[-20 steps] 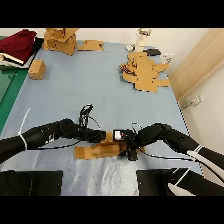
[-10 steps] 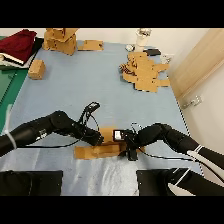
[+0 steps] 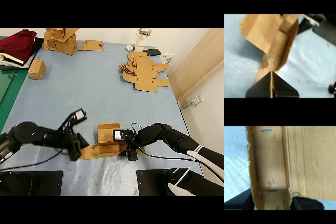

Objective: Fold the box.

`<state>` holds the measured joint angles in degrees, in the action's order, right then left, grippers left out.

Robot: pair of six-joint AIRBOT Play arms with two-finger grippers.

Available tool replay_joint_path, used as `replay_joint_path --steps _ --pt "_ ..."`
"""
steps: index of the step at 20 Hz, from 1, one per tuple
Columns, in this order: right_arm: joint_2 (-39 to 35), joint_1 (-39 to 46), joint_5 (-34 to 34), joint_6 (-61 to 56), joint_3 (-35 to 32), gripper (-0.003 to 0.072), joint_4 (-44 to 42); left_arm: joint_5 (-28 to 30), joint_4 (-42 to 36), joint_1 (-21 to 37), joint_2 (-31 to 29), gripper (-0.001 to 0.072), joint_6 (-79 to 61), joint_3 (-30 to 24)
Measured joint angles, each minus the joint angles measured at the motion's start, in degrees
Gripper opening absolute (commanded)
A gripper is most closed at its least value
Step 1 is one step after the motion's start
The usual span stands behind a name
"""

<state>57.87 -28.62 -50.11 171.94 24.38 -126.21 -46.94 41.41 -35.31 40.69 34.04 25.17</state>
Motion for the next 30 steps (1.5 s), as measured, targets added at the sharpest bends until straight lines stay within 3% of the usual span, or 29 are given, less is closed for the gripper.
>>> replay_joint_path --steps 5,16,19,30 --pt "0.0 0.0 0.0 0.0 0.0 0.0508 0.0 -1.5 1.7 -3.5 -3.2 0.0693 -11.6 -4.1" --pt "0.0 0.0 0.0 0.0 0.0 0.0508 0.0 8.7 -0.9 -6.8 9.1 0.0691 -16.5 -3.3" --pt "0.0 0.0 0.0 0.0 0.0 0.0508 0.0 9.6 -1.2 -6.9 11.5 0.0525 -17.0 -1.8" --pt "0.0 0.0 0.0 0.0 0.0 0.0508 0.0 14.1 -1.6 -11.0 14.3 0.0522 -19.4 -0.5"
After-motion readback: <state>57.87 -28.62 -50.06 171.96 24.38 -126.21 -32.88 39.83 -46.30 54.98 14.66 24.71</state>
